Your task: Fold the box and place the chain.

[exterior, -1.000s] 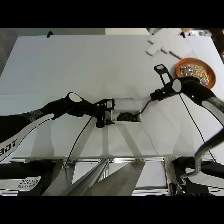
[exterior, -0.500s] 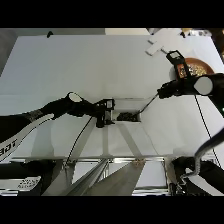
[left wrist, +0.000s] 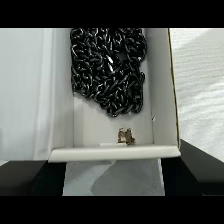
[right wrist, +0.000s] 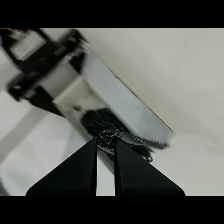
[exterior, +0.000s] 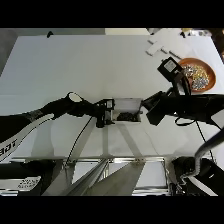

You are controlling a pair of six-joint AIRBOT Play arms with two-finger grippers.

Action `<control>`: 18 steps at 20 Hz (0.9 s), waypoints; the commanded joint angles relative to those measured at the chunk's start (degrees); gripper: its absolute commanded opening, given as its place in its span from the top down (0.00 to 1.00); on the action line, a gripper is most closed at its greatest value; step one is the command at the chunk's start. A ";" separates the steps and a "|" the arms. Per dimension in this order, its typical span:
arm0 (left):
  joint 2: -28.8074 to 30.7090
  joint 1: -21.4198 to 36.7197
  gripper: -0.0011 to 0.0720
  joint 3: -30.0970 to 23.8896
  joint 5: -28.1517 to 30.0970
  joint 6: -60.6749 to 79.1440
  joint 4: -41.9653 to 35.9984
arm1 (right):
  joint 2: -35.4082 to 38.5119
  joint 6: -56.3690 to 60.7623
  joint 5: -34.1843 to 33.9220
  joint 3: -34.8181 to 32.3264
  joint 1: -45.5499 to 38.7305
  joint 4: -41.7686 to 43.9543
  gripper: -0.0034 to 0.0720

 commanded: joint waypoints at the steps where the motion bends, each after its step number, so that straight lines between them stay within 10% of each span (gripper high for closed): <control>1: 0.04 0.02 0.94 0.04 0.00 0.00 0.00 | 0.33 -0.24 -3.93 -0.11 6.45 2.38 0.93; 13: 0.04 0.02 0.94 0.04 0.02 0.00 0.00 | -13.97 -0.28 -15.74 -7.54 7.13 2.12 0.93; 18: 0.04 0.02 0.94 0.04 0.00 0.00 0.00 | -16.41 -6.01 -17.62 -7.39 6.86 2.03 0.71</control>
